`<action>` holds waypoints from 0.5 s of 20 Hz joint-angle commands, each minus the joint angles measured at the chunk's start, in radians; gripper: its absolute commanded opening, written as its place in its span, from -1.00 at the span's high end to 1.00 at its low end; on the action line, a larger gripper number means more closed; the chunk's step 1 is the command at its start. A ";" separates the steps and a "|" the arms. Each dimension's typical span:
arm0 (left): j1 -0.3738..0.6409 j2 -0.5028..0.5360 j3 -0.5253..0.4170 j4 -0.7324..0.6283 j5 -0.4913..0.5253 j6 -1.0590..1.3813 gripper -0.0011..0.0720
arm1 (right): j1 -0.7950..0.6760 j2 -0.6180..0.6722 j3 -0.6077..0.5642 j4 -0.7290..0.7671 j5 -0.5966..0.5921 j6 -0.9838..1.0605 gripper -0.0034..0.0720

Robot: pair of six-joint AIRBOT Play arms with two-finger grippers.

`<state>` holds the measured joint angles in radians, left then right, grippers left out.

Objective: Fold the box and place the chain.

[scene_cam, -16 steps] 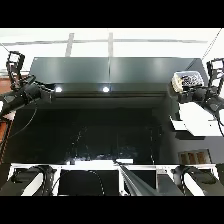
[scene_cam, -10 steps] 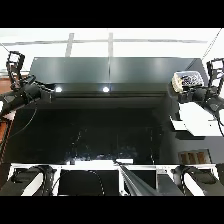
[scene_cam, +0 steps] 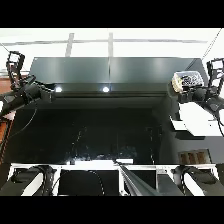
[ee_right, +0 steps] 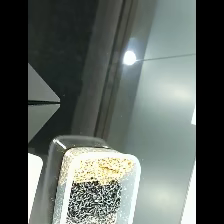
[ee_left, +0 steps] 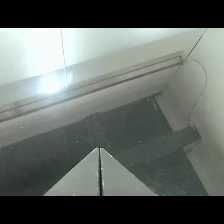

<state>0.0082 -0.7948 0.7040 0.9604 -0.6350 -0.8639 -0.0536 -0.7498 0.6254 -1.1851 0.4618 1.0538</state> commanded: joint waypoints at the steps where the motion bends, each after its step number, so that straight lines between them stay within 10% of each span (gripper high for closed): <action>1: 0.000 0.000 0.000 0.000 0.000 0.000 0.90 | 0.000 0.000 0.000 0.072 -0.043 0.000 0.86; 4: 0.000 0.000 0.000 -0.050 0.000 -0.003 0.90 | 0.000 -0.001 0.000 0.335 -0.150 -0.001 0.86; 7: 0.000 0.000 0.000 -0.057 0.028 -0.003 0.90 | -0.001 -0.058 -0.001 0.284 -0.248 -0.004 0.84; 8: 0.000 -0.003 0.000 -0.057 0.047 -0.004 0.89 | -0.001 -0.099 -0.001 0.262 -0.254 -0.003 0.31; 9: 0.000 -0.008 0.000 -0.063 0.064 -0.004 0.55 | -0.008 -0.151 0.000 0.262 -0.247 -0.002 -0.87; 10: 0.000 -0.013 0.000 -0.076 0.062 -0.004 -0.25 | -0.014 -0.197 0.000 0.260 -0.233 -0.003 -0.96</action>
<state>0.0082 -0.7998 0.7040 0.9089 -0.6018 -0.8669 -0.0593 -0.8551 0.6247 -0.9314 0.2569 1.0504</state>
